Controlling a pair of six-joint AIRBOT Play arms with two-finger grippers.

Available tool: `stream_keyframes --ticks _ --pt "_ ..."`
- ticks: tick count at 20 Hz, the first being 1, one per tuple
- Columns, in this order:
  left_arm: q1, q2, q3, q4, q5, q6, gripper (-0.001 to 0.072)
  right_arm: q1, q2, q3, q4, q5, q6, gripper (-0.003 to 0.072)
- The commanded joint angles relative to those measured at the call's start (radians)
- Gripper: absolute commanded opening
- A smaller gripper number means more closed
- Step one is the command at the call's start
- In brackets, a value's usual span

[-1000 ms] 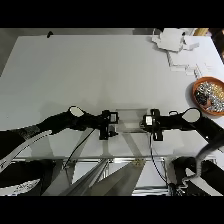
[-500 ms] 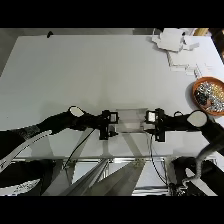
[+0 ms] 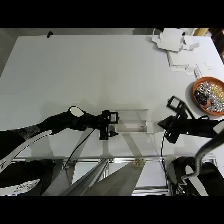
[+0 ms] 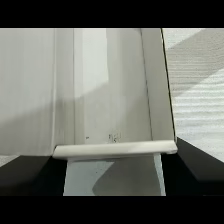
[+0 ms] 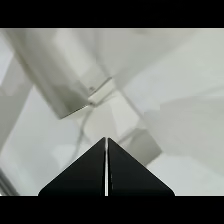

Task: Fold the box and place the chain.

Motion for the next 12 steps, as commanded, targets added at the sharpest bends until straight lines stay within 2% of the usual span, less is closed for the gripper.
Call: stream_keyframes --ticks 1,5,8,12 --pt "0.001 0.001 0.0 0.0 0.0 0.001 0.0273 -0.115 -0.058 0.027 -0.005 -0.034 0.192 0.0023" --pt "0.001 0.001 0.0 0.0 0.0 0.001 0.0273 -0.154 -0.191 0.027 -0.169 -0.001 0.372 0.0023" --pt "0.001 0.001 0.0 0.0 0.0 0.001 0.0273 -0.154 -0.289 0.027 -0.161 -0.011 0.372 0.0023" --pt "0.001 0.001 0.0 0.0 0.0 0.001 0.0273 -0.133 -0.406 0.024 -0.078 -0.021 0.357 0.0023"
